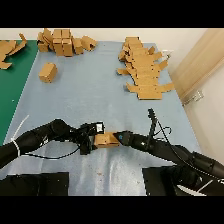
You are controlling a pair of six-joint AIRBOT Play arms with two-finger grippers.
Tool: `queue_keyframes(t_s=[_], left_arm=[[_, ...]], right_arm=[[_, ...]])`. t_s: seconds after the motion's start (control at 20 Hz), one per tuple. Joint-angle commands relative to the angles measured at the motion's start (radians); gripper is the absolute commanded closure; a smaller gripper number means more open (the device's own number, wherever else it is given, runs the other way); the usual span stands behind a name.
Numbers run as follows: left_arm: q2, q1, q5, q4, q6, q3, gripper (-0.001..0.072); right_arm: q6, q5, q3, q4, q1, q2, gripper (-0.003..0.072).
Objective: Fold the box.
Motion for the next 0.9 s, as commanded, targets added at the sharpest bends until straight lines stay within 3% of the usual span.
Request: queue_keyframes(t_s=[0.0, 0.25, 0.45, 0.85], left_arm=[[0.000, 0.001, 0.000, 0.000, 0.000, 0.000, 0.0236], [0.000, 0.001, 0.000, 0.000, 0.000, 0.000, 0.0236], [0.000, 0.001, 0.000, 0.000, 0.000, 0.000, 0.0236], [0.000, 0.001, 0.001, 0.000, 0.000, 0.000, 0.0236]], right_arm=[[0.101, 0.127, -0.015, 0.032, 0.038, -0.095, 0.0685], [0.114, 0.135, -0.015, 0.029, 0.161, -0.135, 0.0685], [0.113, 0.201, -0.015, 0.002, 0.162, -0.135, 0.0684], [0.113, 0.204, -0.015, -0.013, 0.163, -0.175, 0.0684]])
